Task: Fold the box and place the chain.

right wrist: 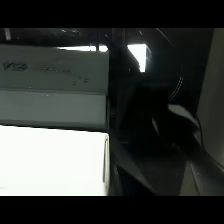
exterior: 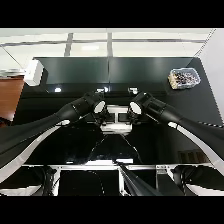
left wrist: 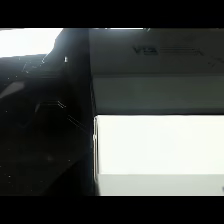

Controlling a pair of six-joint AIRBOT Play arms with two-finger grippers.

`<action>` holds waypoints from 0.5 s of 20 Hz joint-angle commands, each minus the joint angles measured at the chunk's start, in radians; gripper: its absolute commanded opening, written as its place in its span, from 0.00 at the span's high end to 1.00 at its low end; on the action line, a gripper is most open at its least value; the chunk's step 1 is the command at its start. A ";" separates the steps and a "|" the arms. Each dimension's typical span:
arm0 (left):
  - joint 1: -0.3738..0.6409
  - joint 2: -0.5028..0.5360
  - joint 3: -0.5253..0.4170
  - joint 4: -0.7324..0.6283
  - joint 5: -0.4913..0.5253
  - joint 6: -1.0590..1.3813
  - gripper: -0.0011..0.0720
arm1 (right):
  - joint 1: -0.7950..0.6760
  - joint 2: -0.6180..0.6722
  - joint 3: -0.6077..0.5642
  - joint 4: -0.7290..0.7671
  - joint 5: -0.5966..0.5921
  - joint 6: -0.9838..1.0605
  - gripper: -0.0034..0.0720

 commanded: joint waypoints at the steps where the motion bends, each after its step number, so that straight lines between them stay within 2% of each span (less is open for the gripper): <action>1: 0.000 0.000 0.001 0.000 -0.004 0.003 0.95 | 0.003 -0.015 0.003 0.029 0.014 0.012 0.92; 5: 0.000 0.000 0.001 0.000 -0.004 0.003 0.95 | 0.002 -0.019 0.003 0.038 0.014 0.010 0.93; 6: 0.000 0.000 0.001 0.000 -0.004 0.003 0.95 | 0.002 -0.019 0.003 0.039 0.014 0.010 0.79; 7: 0.000 0.000 0.001 0.000 -0.004 0.003 0.95 | 0.002 -0.019 0.003 0.039 0.017 0.010 0.58; 10: 0.000 0.000 0.001 0.000 -0.004 0.003 0.95 | 0.002 -0.019 0.003 0.039 0.036 0.009 0.58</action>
